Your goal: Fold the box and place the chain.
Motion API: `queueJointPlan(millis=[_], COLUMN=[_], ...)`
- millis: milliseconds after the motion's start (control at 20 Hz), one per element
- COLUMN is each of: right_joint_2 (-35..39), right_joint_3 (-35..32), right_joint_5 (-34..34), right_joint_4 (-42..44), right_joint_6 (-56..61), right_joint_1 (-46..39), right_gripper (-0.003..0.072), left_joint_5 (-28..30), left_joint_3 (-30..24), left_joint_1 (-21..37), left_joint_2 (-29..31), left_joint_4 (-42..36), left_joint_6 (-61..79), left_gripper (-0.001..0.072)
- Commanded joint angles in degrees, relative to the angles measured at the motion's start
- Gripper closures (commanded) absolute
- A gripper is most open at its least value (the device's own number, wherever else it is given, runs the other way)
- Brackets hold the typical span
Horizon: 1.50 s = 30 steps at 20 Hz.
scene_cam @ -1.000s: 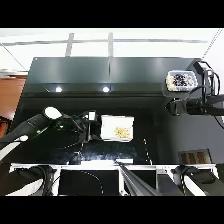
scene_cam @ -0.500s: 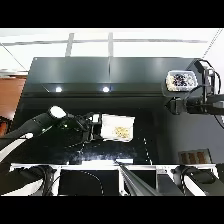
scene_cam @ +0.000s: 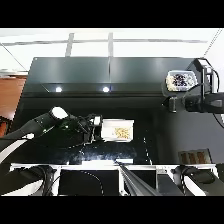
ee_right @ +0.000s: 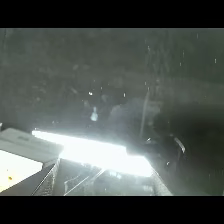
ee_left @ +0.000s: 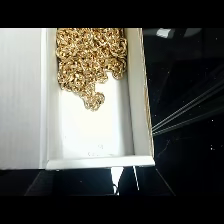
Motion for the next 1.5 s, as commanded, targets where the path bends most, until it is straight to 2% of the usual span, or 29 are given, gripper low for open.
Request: queueJointPlan(millis=[0,100,200,300,400,500,700,800,900,1050,1450], right_joint_2=[-2.67,-7.21,-13.16,-18.47,-21.66,-22.38,-22.38,-22.38,-22.4,-22.38,-21.33], right_joint_3=[0.02,0.04,0.2,0.2,0.2,0.17,0.13,0.11,0.11,0.11,0.15], right_joint_5=[-8.74,-15.37,-18.05,-15.56,-7.98,-1.81,6.56,6.25,2.56,-0.7,4.02], right_joint_4=[1.16,5.09,14.56,27.43,34.77,33.38,28.59,24.11,20.61,20.68,22.84], right_joint_6=[-3.08,-3.48,-11.04,-24.52,-37.97,-44.17,-47.8,-48.76,-48.94,-49.9,-50.95], right_joint_1=[4.17,7.28,8.48,8.55,8.55,8.55,10.03,13.18,16.44,19.06,20.52], right_gripper=[-0.0019,-0.0019,-0.0018,-0.0016,-0.0011,-0.0011,-0.0011,-0.0011,-0.0011,-0.0011,-0.0011], left_joint_5=[0.0,0.0,0.0,0.0,0.0,0.0,0.0,0.02,0.02,0.02,0.0], left_joint_3=[0.02,0.02,0.02,0.02,0.02,0.02,0.02,0.02,0.02,0.02,0.02], left_joint_1=[-0.02,-0.02,-0.02,-0.02,-0.02,-0.02,-0.02,-0.02,-0.02,-0.02,-0.02], left_joint_2=[-0.04,-0.04,-0.04,-0.04,-0.04,-0.04,-0.04,-0.04,-0.04,-0.04,-0.04], left_joint_4=[0.09,0.09,0.09,0.09,0.09,0.09,0.09,0.09,0.09,0.09,0.09], left_joint_6=[-0.02,-0.02,-0.02,-0.02,-0.02,-0.02,-0.02,-0.02,-0.02,-0.02,-0.02], left_gripper=[0.0323,0.0322,0.0319,0.0317,0.0311,0.0311,0.0311,0.0311,0.0311,0.0311,0.0311])
